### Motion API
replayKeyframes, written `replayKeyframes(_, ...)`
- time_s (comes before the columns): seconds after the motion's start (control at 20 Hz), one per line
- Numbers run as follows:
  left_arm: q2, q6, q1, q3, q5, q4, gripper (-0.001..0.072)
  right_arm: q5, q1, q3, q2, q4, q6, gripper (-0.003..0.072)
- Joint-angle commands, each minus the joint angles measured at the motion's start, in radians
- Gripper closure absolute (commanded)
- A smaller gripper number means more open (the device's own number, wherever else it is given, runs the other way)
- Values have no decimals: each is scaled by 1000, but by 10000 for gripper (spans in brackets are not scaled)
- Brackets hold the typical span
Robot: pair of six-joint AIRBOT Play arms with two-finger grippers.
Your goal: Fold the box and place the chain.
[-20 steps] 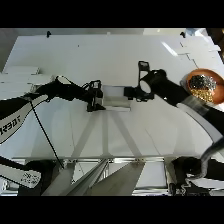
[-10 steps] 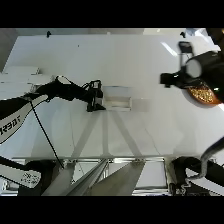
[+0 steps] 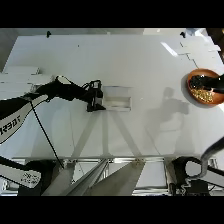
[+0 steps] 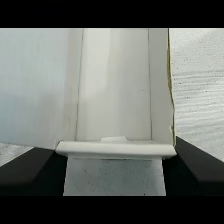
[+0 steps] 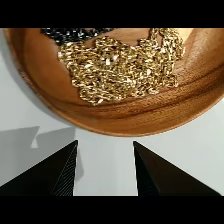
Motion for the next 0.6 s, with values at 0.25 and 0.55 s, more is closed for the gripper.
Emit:
replayKeyframes(0.25, 0, 0, 0, 0, 0, 0, 372, -154, -84, 0, -218, 58, -66, 325)
replayKeyframes(0.55, 0, 0, 0, 0, 1, 0, 372, -154, -84, 0, -254, 66, -69, 669)
